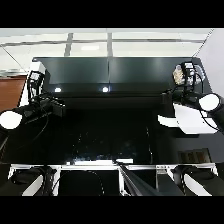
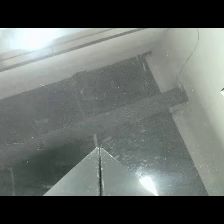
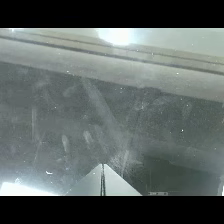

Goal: Fold the box and place the chain.

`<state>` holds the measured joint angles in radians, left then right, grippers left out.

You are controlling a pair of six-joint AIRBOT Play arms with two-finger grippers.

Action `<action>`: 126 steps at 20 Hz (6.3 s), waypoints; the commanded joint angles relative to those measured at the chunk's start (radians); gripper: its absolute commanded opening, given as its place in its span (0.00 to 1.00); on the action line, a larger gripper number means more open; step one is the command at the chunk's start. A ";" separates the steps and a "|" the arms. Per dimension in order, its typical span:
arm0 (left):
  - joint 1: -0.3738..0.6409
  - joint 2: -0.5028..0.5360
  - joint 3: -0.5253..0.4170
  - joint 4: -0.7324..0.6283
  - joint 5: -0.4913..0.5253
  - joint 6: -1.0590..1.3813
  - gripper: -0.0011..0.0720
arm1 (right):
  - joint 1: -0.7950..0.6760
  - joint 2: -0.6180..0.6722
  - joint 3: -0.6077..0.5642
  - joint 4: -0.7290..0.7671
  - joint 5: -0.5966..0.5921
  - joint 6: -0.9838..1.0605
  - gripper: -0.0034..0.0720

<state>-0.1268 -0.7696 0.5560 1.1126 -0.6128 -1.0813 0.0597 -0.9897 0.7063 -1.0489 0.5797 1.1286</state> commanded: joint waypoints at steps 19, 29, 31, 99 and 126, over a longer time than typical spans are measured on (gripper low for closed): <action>-0.001 -0.027 0.000 -0.010 0.129 -0.001 0.05 | 0.000 -0.001 0.000 0.090 -0.126 0.000 0.06; -0.002 -0.130 0.002 -0.138 0.261 -0.005 0.99 | -0.093 -0.004 0.012 0.035 -0.248 -0.045 1.00; 0.000 -0.130 0.010 -0.126 0.165 -0.005 0.99 | -0.276 -0.004 0.052 -0.071 -0.173 0.001 1.00; -0.052 -1.046 0.666 -0.416 -0.906 0.401 0.58 | 0.157 -0.052 -0.422 1.041 0.007 -0.702 0.06; -0.324 -0.634 0.237 -0.366 -0.215 1.252 0.05 | 0.193 -0.031 -0.015 0.142 0.410 -0.882 0.95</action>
<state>-0.4110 -1.3796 0.8215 0.7479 -0.9421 0.0624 0.1921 -1.0210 0.6861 -0.8471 1.0222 0.2817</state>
